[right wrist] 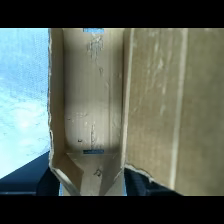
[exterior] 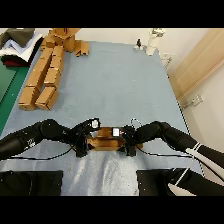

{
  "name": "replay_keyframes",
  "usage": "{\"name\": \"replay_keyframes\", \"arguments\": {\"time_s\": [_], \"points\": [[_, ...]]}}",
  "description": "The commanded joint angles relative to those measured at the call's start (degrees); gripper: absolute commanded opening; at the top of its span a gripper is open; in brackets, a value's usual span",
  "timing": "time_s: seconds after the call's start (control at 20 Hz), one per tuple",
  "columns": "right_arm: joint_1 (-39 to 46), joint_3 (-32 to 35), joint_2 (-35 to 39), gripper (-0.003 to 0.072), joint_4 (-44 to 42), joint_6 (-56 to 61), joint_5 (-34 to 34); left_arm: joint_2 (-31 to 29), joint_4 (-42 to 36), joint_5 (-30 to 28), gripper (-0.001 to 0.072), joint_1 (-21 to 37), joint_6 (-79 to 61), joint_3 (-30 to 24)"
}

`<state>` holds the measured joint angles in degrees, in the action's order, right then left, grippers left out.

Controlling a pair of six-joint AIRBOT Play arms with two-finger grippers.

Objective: Fold the box.

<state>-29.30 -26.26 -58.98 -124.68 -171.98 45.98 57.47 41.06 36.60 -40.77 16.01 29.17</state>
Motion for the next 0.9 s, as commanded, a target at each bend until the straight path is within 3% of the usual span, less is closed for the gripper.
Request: {"name": "replay_keyframes", "arguments": {"time_s": [0.0,0.35,0.4,0.45,0.85], "points": [[0.0,0.0,0.0,0.0417,0.0,0.0,0.0,0.0,-1.0,-0.1,0.0341,0.0,-2.8,0.2],[0.0,0.0,0.0,0.0417,0.0,0.0,0.0,1.8,-2.4,-1.7,0.0338,-1.8,-6.4,0.2],[0.0,0.0,0.0,0.0417,0.0,0.0,0.0,1.8,-2.6,-3.0,0.0271,-2.4,-6.4,0.2],[0.0,0.0,0.0,0.0418,0.0,0.0,0.0,1.8,-2.5,-4.1,0.0101,-2.8,-7.0,0.2],[0.0,-0.1,0.0,0.0418,0.0,0.0,0.0,1.8,-4.1,-6.6,0.0103,-4.3,-8.1,0.2]]}}
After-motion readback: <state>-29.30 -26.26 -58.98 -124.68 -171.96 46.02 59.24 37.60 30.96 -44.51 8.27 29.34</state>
